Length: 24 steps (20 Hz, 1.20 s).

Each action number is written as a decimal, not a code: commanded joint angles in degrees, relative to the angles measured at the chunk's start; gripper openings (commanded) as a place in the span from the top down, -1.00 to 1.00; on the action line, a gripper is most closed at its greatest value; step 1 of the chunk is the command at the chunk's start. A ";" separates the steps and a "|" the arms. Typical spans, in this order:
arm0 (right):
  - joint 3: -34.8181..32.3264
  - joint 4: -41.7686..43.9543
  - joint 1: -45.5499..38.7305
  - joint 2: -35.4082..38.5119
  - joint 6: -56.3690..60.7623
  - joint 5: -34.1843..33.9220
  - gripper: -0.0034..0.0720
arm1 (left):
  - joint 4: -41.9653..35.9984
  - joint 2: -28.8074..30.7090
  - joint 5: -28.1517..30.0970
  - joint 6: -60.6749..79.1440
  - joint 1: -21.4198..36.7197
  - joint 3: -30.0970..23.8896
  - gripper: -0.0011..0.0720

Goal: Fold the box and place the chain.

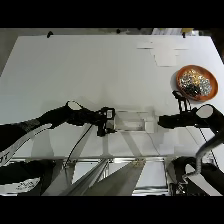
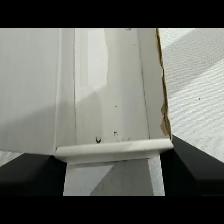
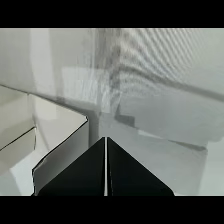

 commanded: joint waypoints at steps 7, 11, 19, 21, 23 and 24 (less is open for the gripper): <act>-0.04 4.26 2.14 -4.33 0.00 2.56 0.87 | 0.02 0.00 0.02 0.00 0.02 0.07 0.39; -0.04 4.92 2.21 -3.48 -1.03 3.93 0.87 | 0.02 0.00 0.02 0.00 0.00 0.07 0.39; -0.04 9.99 2.21 3.48 -3.63 6.16 0.37 | 0.02 0.00 0.00 0.00 0.02 0.07 0.39; -0.04 12.68 2.21 3.48 -5.18 6.93 0.36 | 0.02 0.00 0.02 0.00 0.02 0.07 0.39; -0.04 14.80 2.21 3.48 -6.03 7.06 0.31 | 0.02 0.00 0.02 0.00 0.02 0.07 0.39; -0.04 15.34 2.21 3.48 -6.27 7.30 0.23 | 0.02 0.00 0.02 0.00 0.02 0.07 0.39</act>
